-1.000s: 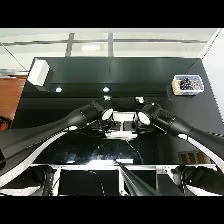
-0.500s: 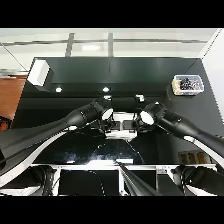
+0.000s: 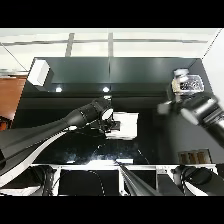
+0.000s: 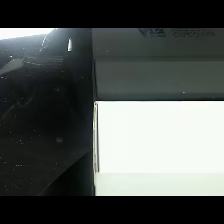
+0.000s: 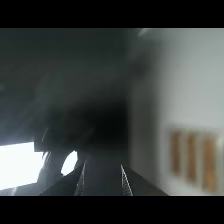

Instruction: Fold the box and place the chain.

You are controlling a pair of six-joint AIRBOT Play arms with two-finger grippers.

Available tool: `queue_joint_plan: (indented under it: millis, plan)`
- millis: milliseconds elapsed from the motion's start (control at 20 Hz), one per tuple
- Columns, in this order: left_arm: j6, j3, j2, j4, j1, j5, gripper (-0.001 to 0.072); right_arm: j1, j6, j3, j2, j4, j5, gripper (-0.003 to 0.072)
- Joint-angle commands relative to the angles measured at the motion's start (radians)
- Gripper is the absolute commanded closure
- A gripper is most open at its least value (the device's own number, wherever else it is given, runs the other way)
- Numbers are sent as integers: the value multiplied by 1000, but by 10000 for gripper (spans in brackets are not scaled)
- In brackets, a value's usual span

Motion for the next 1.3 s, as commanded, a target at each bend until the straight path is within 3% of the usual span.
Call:
queue_joint_plan:
  millis: [0,100,150,200,250,400,550,650,1100,1200,1250]
  plan:
    - [-1,0,-1,0,1,0,683,-302,-5,-35,-13,-194,-397,421]
    - [-1,0,-1,0,1,-1,683,-500,-1,-1,-123,-77,-599,421]
    - [-1,0,-1,0,1,-2,683,-579,-3,57,-204,13,-612,416]
    - [-1,0,-1,0,1,-2,683,-635,-42,127,-286,98,-593,253]
    - [-1,0,-1,0,1,-2,683,-679,-166,209,-377,210,-559,-33]
    - [-1,0,-2,0,1,0,683,-728,-507,459,-609,474,-383,-32]
    - [-1,0,-2,1,1,0,683,-727,-517,645,-779,481,-238,-30]
    - [-1,0,-2,1,1,0,683,-727,-515,705,-844,481,-208,146]
    - [-1,0,-3,1,1,1,683,-722,-514,720,-935,480,-167,172]
    - [-1,0,-3,1,1,1,683,-723,-518,729,-933,476,-141,580]
    - [-1,0,-3,1,1,1,683,-723,-528,739,-932,476,-124,634]
